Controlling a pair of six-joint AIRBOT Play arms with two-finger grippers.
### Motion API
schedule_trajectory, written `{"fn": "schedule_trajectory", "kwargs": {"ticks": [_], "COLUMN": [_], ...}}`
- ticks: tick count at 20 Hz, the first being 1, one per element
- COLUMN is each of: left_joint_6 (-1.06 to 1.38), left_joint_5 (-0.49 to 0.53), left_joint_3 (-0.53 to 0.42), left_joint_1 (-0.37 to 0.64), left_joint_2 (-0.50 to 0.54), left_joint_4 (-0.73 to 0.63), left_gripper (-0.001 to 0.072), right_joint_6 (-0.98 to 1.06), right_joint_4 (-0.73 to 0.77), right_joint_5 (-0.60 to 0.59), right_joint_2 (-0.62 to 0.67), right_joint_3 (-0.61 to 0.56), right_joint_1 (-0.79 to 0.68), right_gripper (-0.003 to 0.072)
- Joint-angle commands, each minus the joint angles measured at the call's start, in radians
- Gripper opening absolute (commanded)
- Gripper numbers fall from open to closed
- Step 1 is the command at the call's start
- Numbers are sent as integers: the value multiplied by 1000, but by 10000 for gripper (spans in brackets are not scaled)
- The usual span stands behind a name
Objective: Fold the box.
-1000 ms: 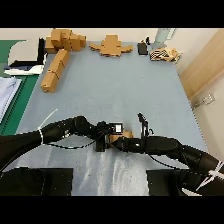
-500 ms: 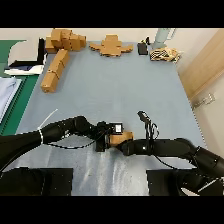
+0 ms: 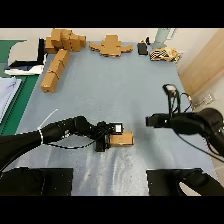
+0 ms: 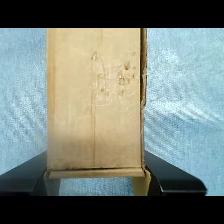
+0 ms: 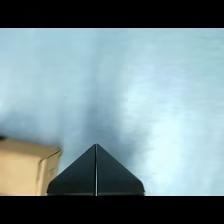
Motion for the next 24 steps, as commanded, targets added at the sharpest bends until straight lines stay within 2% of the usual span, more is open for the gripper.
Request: {"fn": "schedule_trajectory", "kwargs": {"ticks": [1,5,8,16,19,21,24], "left_joint_6": [0,0,0,-1,-99,-230,-407], "left_joint_5": [0,0,1,3,3,2,2], "left_joint_3": [1,1,1,6,28,49,73], "left_joint_1": [0,0,0,1,19,56,179], "left_joint_2": [0,0,0,2,27,60,127], "left_joint_4": [0,0,0,-22,-21,-14,39], "left_gripper": [357,357,357,357,357,357,357], "right_joint_6": [18,13,16,16,16,16,16], "right_joint_4": [-14,111,220,220,219,220,220], "right_joint_5": [-12,32,39,37,37,37,38], "right_joint_2": [-156,-417,-500,-531,-531,-531,-531], "right_joint_3": [82,200,233,233,233,233,233], "right_joint_1": [-133,-134,-134,-134,-134,-134,-134], "right_gripper": [3,4,3,4,4,3,3]}}
